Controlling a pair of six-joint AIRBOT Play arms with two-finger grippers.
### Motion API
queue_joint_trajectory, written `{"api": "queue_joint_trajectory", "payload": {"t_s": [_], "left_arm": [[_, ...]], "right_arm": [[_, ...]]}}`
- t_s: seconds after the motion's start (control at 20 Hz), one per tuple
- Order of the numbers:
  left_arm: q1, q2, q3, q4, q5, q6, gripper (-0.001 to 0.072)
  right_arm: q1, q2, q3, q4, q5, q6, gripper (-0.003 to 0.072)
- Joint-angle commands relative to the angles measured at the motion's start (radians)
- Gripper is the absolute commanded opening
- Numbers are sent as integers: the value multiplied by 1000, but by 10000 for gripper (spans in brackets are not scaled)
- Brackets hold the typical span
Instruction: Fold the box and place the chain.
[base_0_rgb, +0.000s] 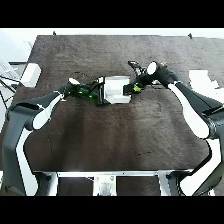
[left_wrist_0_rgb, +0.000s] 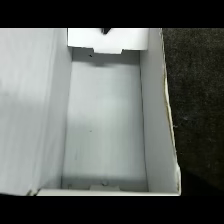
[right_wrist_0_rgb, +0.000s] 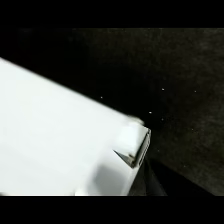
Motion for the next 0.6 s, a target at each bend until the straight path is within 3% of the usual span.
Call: {"api": "queue_joint_trajectory", "payload": {"t_s": [0.0,0.35,0.55], "left_arm": [[0,-1,0,0,0,0,350],[0,-1,0,0,0,0,350],[0,-1,0,0,0,0,350]], "right_arm": [[45,-36,68,-159,87,126,497],[86,-56,117,-307,104,312,485],[117,-87,146,-360,142,355,406]]}}
